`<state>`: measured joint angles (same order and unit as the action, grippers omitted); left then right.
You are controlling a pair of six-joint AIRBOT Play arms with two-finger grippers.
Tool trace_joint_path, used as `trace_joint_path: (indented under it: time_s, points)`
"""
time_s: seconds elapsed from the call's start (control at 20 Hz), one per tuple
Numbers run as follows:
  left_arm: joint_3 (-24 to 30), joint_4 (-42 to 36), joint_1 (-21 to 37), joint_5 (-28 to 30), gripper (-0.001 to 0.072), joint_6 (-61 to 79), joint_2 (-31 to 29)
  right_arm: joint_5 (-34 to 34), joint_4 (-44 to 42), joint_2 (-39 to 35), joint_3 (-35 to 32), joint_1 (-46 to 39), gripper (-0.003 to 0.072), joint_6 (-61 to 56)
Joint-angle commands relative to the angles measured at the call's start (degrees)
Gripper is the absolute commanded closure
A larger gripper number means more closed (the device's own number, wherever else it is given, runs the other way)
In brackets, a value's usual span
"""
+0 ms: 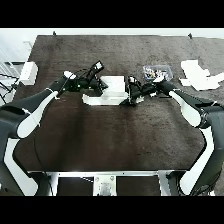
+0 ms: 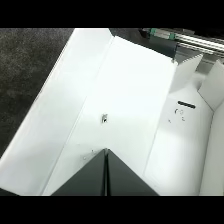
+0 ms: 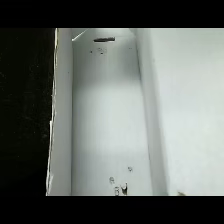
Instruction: Fold the box and place the chain.
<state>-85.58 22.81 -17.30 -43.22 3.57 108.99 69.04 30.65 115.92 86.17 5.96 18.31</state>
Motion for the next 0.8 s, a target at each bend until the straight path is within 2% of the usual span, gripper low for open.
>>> trace_joint_path:
  time_s: [0.0, 0.35, 0.5, 0.65, 0.75]
  points:
    - [-0.07, 0.76, -0.04, 0.15, 0.0693, -0.57, 0.2, 0.02, -0.02, 0.0, -0.02, 0.02, 0.0098, 0.0]
    - [-0.26, 1.2, -0.02, -0.7, 0.0692, -0.2, 1.36, 0.0, -0.02, 0.0, -0.02, 0.02, 0.0098, 0.0]
    - [-2.08, 1.27, -0.02, -1.73, 0.0692, 0.35, 1.2, 0.02, -0.02, 0.0, -0.02, 0.02, 0.0098, 0.0]
    - [-6.4, 3.41, 1.36, -8.63, 0.0692, -1.55, 1.2, 0.0, -0.02, 0.0, -0.02, 0.02, 0.0097, 0.0]
    - [-10.12, 8.02, 3.45, -17.25, 0.0692, -4.26, 1.2, 0.02, -0.02, 0.0, -0.02, 0.02, 0.0097, 0.0]
